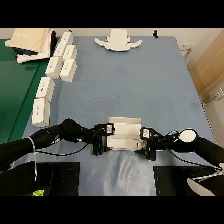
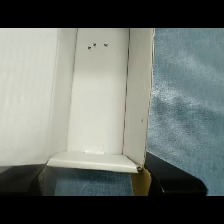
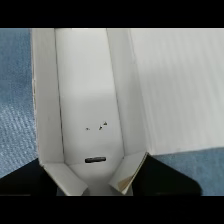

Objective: Fold the box.

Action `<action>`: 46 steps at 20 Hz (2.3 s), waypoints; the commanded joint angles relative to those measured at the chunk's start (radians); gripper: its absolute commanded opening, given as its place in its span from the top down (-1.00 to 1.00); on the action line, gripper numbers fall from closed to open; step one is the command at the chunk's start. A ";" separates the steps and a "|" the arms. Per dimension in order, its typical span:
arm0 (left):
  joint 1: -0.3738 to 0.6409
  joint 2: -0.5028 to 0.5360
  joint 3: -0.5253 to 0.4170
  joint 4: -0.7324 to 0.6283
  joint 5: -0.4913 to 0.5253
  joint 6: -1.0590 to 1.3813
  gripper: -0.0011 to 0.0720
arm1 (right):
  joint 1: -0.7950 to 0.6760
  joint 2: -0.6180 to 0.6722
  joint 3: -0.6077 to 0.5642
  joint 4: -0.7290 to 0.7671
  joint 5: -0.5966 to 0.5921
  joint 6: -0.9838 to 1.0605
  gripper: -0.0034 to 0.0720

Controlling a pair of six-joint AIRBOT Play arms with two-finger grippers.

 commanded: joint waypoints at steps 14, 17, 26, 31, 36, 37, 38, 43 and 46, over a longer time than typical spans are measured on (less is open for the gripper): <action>0.000 0.000 0.001 -0.002 0.002 -0.002 -0.67 | 0.000 0.000 0.000 0.001 0.002 0.000 -0.67; 0.000 -0.001 0.001 -0.002 0.002 -0.002 -0.67 | -0.002 0.001 0.003 0.012 0.033 0.000 -1.00; 0.000 -0.001 0.001 -0.002 0.002 -0.002 -0.67 | -0.005 0.050 0.010 0.001 0.161 0.022 -1.00; 0.000 0.000 0.001 -0.002 0.002 -0.002 -0.67 | -0.005 0.135 0.019 -0.132 0.160 0.212 -1.00; 0.000 0.000 0.001 -0.002 0.002 -0.002 -0.67 | -0.005 0.201 0.019 -0.224 0.131 0.354 -1.00; 0.000 -0.001 0.001 -0.002 0.002 -0.002 -0.67 | -0.005 0.208 0.019 -0.247 0.135 0.393 -1.00; 0.000 -0.001 0.001 -0.002 0.002 -0.002 -0.67 | -0.005 0.214 0.019 -0.265 0.141 0.444 -1.00; 0.000 -0.001 0.001 -0.002 0.002 -0.002 -0.67 | -0.005 0.255 0.019 -0.329 0.179 0.703 -1.00; 0.000 -0.001 0.001 -0.002 0.002 -0.002 -0.67 | -0.005 0.286 0.019 -0.338 0.212 0.757 -1.00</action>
